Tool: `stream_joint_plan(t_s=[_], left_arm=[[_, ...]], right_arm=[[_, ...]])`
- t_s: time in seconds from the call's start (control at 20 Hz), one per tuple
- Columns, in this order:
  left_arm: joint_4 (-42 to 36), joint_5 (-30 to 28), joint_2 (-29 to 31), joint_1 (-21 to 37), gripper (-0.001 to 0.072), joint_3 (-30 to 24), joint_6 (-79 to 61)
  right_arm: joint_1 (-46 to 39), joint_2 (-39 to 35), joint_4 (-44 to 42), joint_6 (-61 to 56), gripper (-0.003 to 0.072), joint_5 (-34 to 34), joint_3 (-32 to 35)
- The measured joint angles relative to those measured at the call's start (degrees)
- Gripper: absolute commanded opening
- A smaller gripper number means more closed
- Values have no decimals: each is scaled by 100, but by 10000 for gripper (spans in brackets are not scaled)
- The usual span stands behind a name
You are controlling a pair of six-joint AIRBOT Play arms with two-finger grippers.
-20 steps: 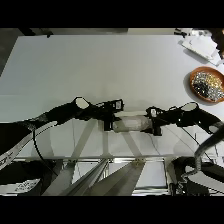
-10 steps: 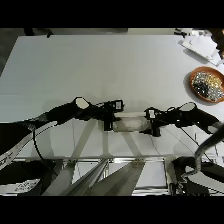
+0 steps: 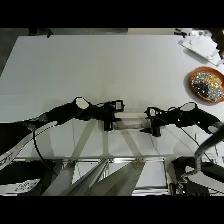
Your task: Fold the box and place the chain.
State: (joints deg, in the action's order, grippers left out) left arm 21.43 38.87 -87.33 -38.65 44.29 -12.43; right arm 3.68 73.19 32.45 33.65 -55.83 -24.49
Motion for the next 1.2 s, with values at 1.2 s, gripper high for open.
stream_joint_plan(t_s=[1.2], left_arm=[[0, 0, 0, 0, 13, 0, 4]], right_arm=[[201, 0, 352, -22, 403, 446, -4]])
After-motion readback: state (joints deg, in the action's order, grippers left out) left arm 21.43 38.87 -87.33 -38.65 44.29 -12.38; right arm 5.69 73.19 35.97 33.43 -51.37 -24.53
